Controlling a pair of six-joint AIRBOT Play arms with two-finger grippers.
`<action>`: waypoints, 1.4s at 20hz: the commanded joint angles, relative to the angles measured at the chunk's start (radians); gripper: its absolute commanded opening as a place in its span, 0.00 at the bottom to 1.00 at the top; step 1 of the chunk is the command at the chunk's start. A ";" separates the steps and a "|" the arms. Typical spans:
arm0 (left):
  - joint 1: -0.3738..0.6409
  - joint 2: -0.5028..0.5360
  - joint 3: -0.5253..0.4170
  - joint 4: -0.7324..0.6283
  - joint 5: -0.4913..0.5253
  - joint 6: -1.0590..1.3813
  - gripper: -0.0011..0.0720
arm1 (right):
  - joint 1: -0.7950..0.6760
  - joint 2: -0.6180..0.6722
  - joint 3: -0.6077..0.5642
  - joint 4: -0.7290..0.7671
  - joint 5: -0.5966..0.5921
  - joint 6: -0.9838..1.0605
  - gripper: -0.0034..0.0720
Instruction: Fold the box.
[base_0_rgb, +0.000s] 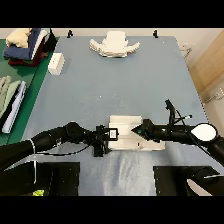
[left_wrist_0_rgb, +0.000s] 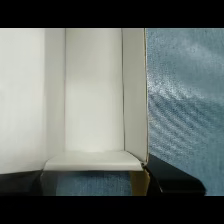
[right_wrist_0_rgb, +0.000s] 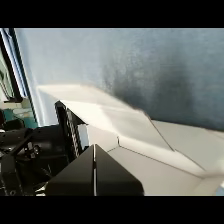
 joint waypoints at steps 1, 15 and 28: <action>0.000 0.000 0.000 0.000 -0.013 0.000 0.54 | 0.002 -0.162 0.041 0.210 -0.020 -0.286 0.07; 0.000 0.000 0.000 0.000 -0.009 0.000 0.54 | 0.002 -0.505 0.161 0.065 0.024 -0.402 0.07; 0.000 0.000 0.000 0.000 -0.009 0.000 0.54 | 0.002 -0.512 0.163 0.023 0.043 -0.411 0.07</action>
